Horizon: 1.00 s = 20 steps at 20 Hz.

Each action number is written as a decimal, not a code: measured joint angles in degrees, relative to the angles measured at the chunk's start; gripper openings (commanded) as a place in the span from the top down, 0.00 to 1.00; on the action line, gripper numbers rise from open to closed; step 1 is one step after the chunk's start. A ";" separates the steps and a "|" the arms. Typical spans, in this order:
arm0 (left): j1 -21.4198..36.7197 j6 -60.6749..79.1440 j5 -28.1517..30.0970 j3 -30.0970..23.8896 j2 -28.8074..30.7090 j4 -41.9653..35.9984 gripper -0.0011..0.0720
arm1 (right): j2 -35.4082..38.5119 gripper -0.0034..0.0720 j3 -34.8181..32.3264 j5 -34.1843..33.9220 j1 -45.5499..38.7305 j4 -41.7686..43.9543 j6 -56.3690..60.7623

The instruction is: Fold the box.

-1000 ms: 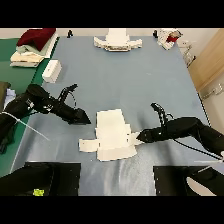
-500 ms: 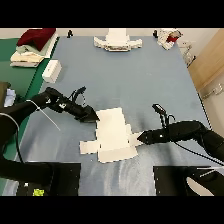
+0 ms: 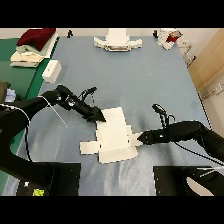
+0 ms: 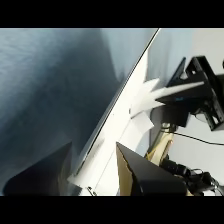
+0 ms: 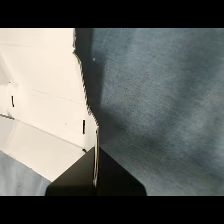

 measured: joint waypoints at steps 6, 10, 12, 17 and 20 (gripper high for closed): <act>-0.42 2.91 -4.66 0.63 -0.24 0.26 0.81 | 0.00 0.95 0.00 -0.22 0.00 -0.13 -0.02; -0.48 3.72 -6.29 0.68 -0.24 0.35 0.81 | 0.00 0.95 -0.02 -0.15 0.00 -0.11 -0.02; -0.48 4.15 -6.80 0.68 -0.24 0.35 0.81 | 0.00 0.95 -0.02 -0.11 0.00 -0.13 -0.02; -0.52 4.85 -7.30 0.68 -0.24 0.35 0.92 | 0.00 0.95 -0.02 0.02 0.02 -0.24 -0.02; -0.55 5.55 -7.45 0.68 -0.24 0.22 0.96 | 0.00 0.95 -0.02 0.13 0.02 -0.35 -0.04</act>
